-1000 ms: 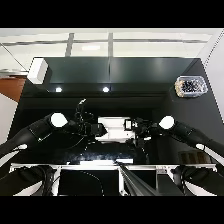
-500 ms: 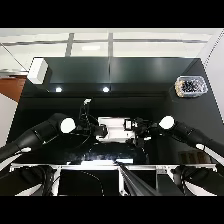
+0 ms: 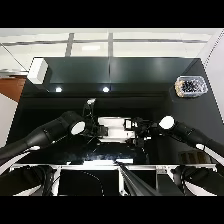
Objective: Fold the box and place the chain.
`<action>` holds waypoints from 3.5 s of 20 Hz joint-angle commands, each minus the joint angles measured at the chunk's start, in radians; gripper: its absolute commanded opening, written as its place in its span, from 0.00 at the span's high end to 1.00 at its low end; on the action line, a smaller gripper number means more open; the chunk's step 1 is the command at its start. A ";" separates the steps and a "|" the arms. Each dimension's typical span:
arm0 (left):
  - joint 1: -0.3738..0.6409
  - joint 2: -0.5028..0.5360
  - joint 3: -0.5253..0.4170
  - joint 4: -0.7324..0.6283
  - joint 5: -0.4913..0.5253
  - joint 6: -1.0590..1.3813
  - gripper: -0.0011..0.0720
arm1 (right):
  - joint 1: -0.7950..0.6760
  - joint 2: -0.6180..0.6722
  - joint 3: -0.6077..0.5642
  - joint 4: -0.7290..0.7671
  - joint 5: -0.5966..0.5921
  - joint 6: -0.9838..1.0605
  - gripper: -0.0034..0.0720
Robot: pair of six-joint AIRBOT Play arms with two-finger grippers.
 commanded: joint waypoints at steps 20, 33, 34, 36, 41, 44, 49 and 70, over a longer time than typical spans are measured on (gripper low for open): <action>-0.061 -0.158 0.126 0.045 -0.044 -0.155 0.67 | 0.000 0.000 0.000 0.000 0.000 0.000 0.33; -0.060 -0.168 0.132 0.046 -0.080 -0.179 0.76 | 0.000 0.000 0.000 0.000 0.000 0.000 0.33; -0.060 -0.168 0.136 0.048 -0.087 -0.179 0.50 | 0.000 0.000 0.000 0.000 0.000 0.000 0.33; -0.060 -0.168 0.147 0.059 -0.091 -0.179 0.37 | 0.000 0.000 0.000 0.000 0.000 0.000 0.33; -0.061 -0.171 0.156 0.080 -0.101 -0.179 0.38 | 0.000 0.000 0.000 0.000 0.000 0.000 0.33; -0.061 -0.172 0.156 0.094 -0.108 -0.179 0.68 | 0.000 0.000 0.000 0.000 0.000 0.000 0.33; -0.061 -0.172 0.156 0.094 -0.105 -0.171 0.95 | 0.000 0.000 0.000 0.000 0.000 0.000 0.33; -0.061 -0.173 0.156 0.127 -0.126 -0.175 0.95 | -0.051 0.133 0.001 -0.146 0.096 0.155 0.02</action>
